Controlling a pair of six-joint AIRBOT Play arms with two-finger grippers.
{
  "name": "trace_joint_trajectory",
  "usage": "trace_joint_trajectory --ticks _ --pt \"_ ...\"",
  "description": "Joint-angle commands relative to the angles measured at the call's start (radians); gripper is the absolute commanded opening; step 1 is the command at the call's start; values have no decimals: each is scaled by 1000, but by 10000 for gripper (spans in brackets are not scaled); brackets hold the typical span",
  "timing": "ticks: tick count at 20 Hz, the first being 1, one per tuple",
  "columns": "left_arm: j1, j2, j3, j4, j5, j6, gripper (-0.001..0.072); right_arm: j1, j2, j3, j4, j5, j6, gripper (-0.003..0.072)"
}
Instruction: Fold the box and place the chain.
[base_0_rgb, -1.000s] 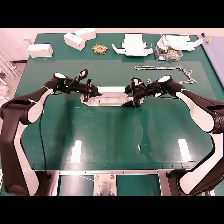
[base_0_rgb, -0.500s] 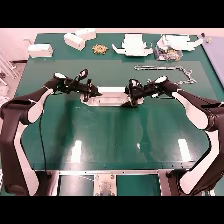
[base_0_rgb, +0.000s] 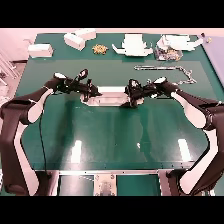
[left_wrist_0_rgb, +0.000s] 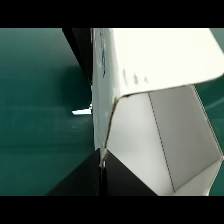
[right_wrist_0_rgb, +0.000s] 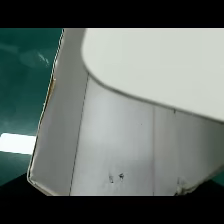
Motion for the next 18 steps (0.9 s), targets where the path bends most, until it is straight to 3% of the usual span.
trace_joint_trajectory --ticks 1,12,13,14,18 --pt "0 0 1 0 0 0 20 0 -1 1 10 0 2 679" --pt "0 0 1 0 0 0 20 -18 -1 1 25 38 3 679" --pt "0 0 1 0 0 0 20 -21 -1 1 34 38 2 667" --pt "0 0 1 0 0 0 20 -22 -2 1 35 38 2 558" --pt "0 0 1 0 0 0 20 -20 -14 1 34 55 2 558"
